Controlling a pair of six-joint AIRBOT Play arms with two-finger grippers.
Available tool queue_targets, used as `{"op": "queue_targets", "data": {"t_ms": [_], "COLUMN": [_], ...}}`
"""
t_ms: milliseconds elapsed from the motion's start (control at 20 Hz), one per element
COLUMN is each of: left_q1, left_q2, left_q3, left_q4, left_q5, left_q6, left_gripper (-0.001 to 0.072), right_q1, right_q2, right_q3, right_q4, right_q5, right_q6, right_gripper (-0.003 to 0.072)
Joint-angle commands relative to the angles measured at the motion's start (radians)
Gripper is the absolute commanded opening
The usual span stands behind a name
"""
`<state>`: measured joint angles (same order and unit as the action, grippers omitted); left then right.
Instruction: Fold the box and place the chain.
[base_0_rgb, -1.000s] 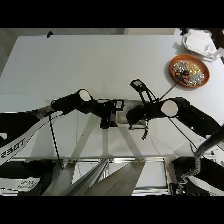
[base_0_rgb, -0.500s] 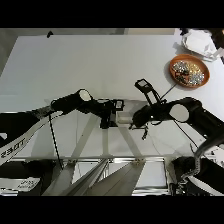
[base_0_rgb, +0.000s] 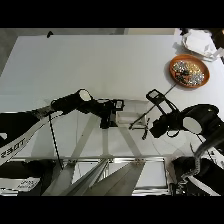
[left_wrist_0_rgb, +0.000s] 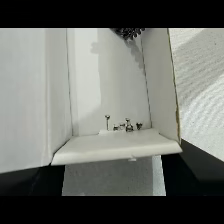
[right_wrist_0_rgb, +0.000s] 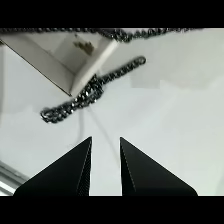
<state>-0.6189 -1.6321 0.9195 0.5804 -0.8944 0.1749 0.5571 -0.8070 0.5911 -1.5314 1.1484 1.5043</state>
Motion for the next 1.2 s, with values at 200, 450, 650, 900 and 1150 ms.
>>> {"op": "queue_targets", "data": {"t_ms": [200,450,650,900,1150], "left_q1": [0.000,0.000,0.000,0.000,0.000], "left_q2": [0.000,0.000,0.000,0.000,0.000], "left_q3": [0.001,0.001,0.001,0.001,0.001], "left_q4": [0.000,0.000,0.000,0.000,0.000], "left_q5": [0.000,0.000,0.000,0.000,0.000], "left_q6": [0.000,0.000,0.000,0.000,0.000], "left_gripper": [0.0339,0.0339,0.0339,0.0339,0.0339], "right_q1": [0.000,0.000,0.000,0.030,0.046], "right_q2": [-0.020,-0.149,-0.194,-0.194,-0.175], "right_q3": [-0.158,-0.168,-0.168,-0.168,-0.168], "right_q4": [0.098,0.114,0.117,0.163,0.151], "right_q5": [-0.275,-0.334,-0.340,-0.370,-0.294], "right_q6": [-0.020,-0.020,-0.019,-0.019,-0.019], "right_gripper": [0.0451,0.0381,0.0326,0.0174,0.0016]}}
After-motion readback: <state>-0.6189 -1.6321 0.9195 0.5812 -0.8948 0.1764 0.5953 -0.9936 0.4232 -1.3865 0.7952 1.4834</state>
